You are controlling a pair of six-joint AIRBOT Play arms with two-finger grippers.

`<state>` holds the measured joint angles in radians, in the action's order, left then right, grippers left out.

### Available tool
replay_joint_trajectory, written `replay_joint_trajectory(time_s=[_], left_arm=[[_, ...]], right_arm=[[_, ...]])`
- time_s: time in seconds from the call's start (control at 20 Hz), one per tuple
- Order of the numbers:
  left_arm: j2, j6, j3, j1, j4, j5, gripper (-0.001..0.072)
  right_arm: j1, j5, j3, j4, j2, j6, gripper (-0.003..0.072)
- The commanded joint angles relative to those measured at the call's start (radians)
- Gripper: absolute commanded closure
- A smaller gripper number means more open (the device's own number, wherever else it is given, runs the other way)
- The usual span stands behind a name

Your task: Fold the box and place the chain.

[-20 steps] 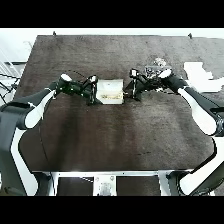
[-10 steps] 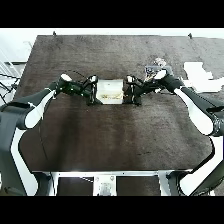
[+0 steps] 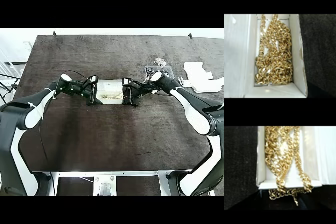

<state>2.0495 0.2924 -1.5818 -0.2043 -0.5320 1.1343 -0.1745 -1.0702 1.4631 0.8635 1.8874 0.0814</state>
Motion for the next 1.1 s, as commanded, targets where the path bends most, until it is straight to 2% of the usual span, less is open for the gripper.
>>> replay_joint_trajectory(time_s=[0.0,0.1,0.15,0.25,0.45,0.55,0.75,0.9,1.05], left_arm=[[-0.001,0.0,0.0,0.001,0.0,0.0,0.0219],[-0.001,0.0,0.0,0.001,0.0,0.0,0.0219],[-0.001,0.0,0.0,0.001,0.0,0.0,0.0219],[-0.001,0.0,0.0,0.001,0.0,0.0,0.0219],[-0.001,0.0,0.0,0.001,0.0,0.0,0.0219],[-0.001,0.0,0.0,0.001,0.0,0.0,0.0219],[-0.001,0.0,0.0,0.001,0.0,0.0,0.0219],[-0.001,0.0,0.0,0.001,0.0,0.0,0.0219],[-0.001,0.0,0.0,0.001,0.0,0.0,0.0219]], right_arm=[[-0.005,0.049,0.0,0.002,0.011,-0.02,0.0295],[-0.005,0.057,0.0,0.002,0.01,-0.022,0.0457],[-0.003,0.056,0.002,0.002,0.01,-0.03,0.057],[0.005,0.047,0.012,0.003,0.003,-0.09,0.0676],[0.037,-0.073,0.019,0.002,-0.078,-0.141,0.0673],[0.045,-0.095,0.018,0.001,-0.145,-0.161,0.0674],[0.024,-0.094,0.019,-0.126,-0.244,-0.161,0.0674],[-0.007,-0.088,0.018,-0.201,-0.258,-0.161,0.0674],[-0.078,0.006,0.018,-0.201,-0.251,-0.207,0.0674]])
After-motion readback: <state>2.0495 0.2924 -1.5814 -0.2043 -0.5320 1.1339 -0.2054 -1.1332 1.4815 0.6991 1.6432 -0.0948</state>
